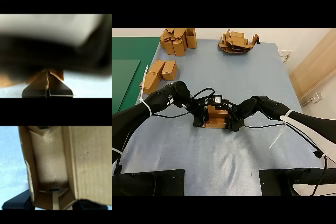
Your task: Fold the box.
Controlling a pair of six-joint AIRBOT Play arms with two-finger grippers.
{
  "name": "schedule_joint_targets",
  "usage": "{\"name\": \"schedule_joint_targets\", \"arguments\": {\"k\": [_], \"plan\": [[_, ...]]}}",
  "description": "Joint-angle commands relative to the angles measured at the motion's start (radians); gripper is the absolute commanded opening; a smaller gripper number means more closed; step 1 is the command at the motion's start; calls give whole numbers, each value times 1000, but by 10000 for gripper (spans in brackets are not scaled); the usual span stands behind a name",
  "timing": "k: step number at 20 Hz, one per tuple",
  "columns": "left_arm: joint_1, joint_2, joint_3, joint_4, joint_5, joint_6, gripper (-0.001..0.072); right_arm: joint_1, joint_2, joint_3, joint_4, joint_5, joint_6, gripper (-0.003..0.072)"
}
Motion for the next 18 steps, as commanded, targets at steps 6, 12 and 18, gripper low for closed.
{"name": "schedule_joint_targets", "arguments": {"k": [6, 12, 18], "plan": [[0, 0, 0, -50, 3, 12, 19, 0, 0, 0, 0, 1, 3, 4], [1, 0, 0, -45, 8, 8, 217, 0, 0, 0, 0, 0, 3, 4], [1, 2, 9, -139, 28, 23, 254, 0, 0, 0, 0, 0, 3, 4]]}}
